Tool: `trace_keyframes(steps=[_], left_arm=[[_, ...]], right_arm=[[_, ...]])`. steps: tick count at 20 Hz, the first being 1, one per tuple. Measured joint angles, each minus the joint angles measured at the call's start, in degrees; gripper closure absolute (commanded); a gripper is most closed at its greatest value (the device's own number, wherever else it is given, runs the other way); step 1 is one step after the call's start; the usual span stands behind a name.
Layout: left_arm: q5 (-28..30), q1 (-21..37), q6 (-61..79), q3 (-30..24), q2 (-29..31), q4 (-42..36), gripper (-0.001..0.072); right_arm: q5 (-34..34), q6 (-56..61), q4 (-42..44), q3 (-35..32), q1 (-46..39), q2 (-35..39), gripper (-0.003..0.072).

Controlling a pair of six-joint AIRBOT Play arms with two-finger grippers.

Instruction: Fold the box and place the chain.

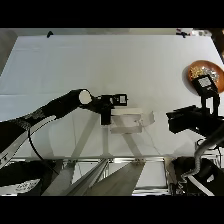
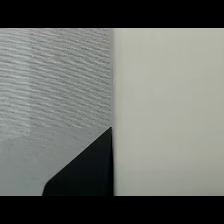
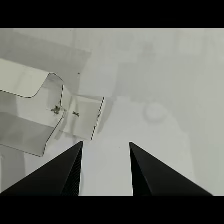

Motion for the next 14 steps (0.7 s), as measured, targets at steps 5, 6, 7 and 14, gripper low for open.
trace_keyframes(steps=[5,6,7,14], left_arm=[[0.2,0.0,0.0,0.0,0.0,-0.2,0.0693],[0.2,0.0,0.0,0.0,0.0,-0.2,0.0693],[0.2,0.0,0.0,0.0,0.0,-0.2,0.0693],[0.2,0.0,0.0,0.0,0.0,-0.2,0.0693]], right_arm=[[0.1,-6.7,0.8,0.0,0.0,0.0,0.0377],[0.4,-10.6,2.1,0.0,0.0,0.0,0.0356],[0.8,-15.5,4.2,0.0,0.0,0.0,0.0314],[6.5,-41.4,19.5,0.0,0.0,-0.8,-0.0019]])
